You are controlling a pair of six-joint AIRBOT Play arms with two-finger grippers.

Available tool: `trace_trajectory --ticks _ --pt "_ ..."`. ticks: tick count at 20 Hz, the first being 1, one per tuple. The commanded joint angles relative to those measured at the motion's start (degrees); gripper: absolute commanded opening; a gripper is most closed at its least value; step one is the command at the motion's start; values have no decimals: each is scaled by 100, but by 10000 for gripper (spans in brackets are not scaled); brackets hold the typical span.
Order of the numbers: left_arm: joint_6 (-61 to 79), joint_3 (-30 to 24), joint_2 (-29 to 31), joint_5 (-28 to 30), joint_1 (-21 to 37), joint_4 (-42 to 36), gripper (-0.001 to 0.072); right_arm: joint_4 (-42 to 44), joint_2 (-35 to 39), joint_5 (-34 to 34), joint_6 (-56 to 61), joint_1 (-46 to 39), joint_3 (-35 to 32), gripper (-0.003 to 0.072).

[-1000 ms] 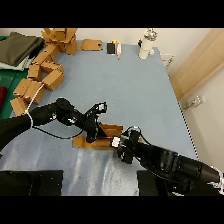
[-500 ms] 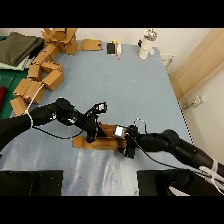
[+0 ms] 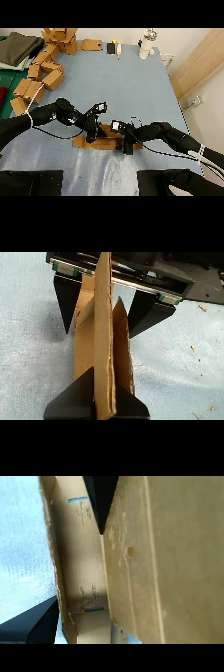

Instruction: Fold the box.

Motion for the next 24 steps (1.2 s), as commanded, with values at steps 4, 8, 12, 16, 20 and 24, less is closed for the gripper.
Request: trace_trajectory --ticks 4,8,12,16,20,24 --pt "0 -2 -2 0 -4 2 12 35 -48 -28 -85 -26 26 711" --pt "0 -2 -2 2 -2 2 12 -52 -66 -138 -85 -31 24 707" --pt "0 -2 -2 2 -2 0 12 -66 -70 -332 -85 -33 -22 695" --pt "0 -2 -2 0 -2 2 12 -87 -219 -205 -87 -33 -22 694" --pt "0 -2 -2 2 -2 0 12 -63 -319 -90 -94 -33 -22 694" --pt "0 -2 -2 0 -2 0 12 -42 -321 15 -136 -33 -22 675"
